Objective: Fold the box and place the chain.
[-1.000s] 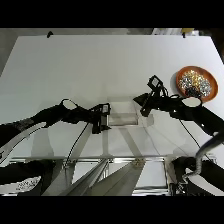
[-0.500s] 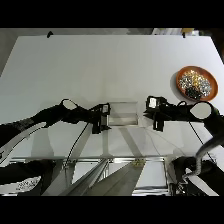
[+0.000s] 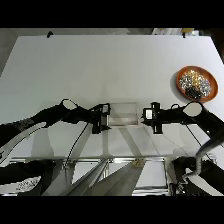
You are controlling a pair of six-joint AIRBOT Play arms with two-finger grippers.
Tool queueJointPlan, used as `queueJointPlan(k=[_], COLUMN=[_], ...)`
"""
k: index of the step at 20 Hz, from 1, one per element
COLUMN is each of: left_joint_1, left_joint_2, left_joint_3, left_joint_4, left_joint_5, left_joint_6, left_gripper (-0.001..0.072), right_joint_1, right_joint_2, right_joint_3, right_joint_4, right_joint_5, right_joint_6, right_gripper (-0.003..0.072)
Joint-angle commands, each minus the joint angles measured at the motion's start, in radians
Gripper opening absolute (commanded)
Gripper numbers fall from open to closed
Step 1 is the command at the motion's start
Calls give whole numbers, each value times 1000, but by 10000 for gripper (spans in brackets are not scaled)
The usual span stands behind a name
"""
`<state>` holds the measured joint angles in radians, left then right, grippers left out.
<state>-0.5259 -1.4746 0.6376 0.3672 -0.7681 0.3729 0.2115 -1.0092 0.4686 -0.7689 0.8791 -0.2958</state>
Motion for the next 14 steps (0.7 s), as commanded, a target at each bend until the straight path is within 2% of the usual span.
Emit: queueJointPlan(k=[1, 3, 4, 5, 9, 14], left_joint_1=[0, 0, 0, 0, 0, 0], left_joint_2=[1, 1, 1, 1, 1, 1], left_joint_3=[0, 0, 0, 0, 0, 0], left_joint_4=[0, 0, 0, 0, 0, 0], left_joint_5=[-6, -6, -7, -6, -6, -6], left_joint_6=[0, 1, 0, 0, 0, 0], left_gripper=[253, 253, 253, 253, 253, 253], right_joint_1=[-1, -1, -1, -1, 0, 4], right_joint_2=[-52, -77, -87, -93, -105, -185], right_joint_3=[-4, -4, -4, -5, -5, -6], right_joint_4=[74, 74, 76, 92, 240, 259], right_joint_5=[-22, -34, -35, -34, -23, 29], right_joint_6=[-87, -87, -88, -105, -187, -214], right_gripper=[153, 143, 77, 54, 55, 56])
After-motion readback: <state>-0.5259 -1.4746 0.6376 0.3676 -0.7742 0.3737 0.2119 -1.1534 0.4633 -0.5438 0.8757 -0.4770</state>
